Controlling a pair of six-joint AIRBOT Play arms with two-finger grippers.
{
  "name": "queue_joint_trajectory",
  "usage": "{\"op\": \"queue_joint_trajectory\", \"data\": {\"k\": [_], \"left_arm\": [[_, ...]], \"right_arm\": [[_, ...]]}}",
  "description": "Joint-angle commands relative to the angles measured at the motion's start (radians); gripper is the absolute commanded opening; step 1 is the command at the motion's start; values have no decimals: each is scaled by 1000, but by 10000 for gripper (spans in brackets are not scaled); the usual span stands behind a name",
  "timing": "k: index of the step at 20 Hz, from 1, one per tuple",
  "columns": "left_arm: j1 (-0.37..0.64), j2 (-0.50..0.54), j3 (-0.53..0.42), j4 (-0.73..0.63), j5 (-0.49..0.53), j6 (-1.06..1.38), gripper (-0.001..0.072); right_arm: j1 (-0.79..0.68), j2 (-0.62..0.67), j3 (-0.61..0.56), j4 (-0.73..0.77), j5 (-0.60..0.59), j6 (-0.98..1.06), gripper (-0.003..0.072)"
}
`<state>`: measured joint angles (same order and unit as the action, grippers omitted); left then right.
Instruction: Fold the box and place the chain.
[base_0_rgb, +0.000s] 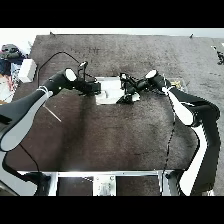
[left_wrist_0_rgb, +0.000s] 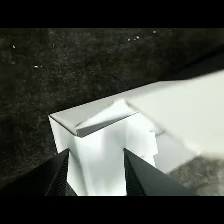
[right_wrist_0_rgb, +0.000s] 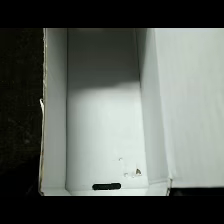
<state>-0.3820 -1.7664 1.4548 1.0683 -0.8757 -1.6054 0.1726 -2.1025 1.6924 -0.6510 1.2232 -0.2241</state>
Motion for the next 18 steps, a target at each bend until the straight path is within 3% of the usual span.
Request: {"op": "queue_joint_trajectory", "data": {"k": [1,3,12,13,14,18], "left_arm": [[-34,-69,110,151,-138,-163,360],[-50,-99,161,230,-200,-232,359],[-139,-168,280,517,-278,-534,338],[-142,-182,306,540,-303,-557,237],[-147,-197,332,561,-333,-580,211],[-149,-226,370,572,-385,-614,211]], "right_arm": [[0,-1,0,0,0,0,412],[0,-1,0,0,0,0,411],[0,-1,0,0,0,0,411],[0,-1,0,0,0,0,412],[0,-1,0,0,1,0,412],[0,-1,0,0,0,0,411]]}}
